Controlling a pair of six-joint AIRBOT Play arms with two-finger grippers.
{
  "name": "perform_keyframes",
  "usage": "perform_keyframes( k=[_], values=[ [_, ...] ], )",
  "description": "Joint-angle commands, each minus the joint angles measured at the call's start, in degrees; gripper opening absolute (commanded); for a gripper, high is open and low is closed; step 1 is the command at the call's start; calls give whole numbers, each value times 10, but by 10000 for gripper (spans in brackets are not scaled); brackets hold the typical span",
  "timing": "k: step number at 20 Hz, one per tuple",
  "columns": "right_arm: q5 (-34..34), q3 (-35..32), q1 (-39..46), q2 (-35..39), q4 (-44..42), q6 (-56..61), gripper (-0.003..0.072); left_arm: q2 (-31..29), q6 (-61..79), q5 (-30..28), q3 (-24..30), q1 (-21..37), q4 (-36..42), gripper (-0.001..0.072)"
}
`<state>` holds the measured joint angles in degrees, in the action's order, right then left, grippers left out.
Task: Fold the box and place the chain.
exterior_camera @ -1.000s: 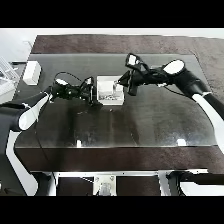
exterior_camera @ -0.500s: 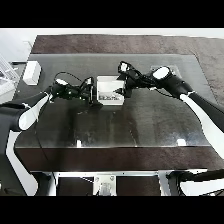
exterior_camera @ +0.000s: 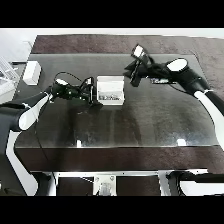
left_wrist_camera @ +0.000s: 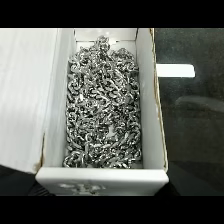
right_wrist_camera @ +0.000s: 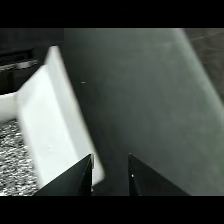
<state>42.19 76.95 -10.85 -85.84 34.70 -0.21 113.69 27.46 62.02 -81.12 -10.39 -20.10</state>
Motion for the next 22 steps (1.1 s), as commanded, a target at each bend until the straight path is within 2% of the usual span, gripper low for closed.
perform_keyframes(
  k=[1, 4, 7, 9, 11, 15, 22],
  values=[
    [37, 39, 44, -3, -63, 3, 253, 0, 0, 0, 0, 0, 0, 558],
    [147, 120, 66, -79, -110, 23, 253, 0, 0, 0, 0, 0, 0, 558],
    [205, 222, 73, -179, -105, 85, 213, 0, 0, 1, 0, 0, 0, 558],
    [253, 274, 74, -235, -104, 117, 179, 0, 0, 0, 0, 0, 0, 558],
    [271, 312, 74, -277, -96, 151, 147, 0, 0, 2, 0, 0, 0, 558],
    [282, 323, 72, -312, -70, 186, 147, 0, 0, 4, 0, 0, 0, 558],
    [379, 323, 66, -315, -50, 197, 146, 0, 0, 4, 0, 0, 0, 558]
  ],
)
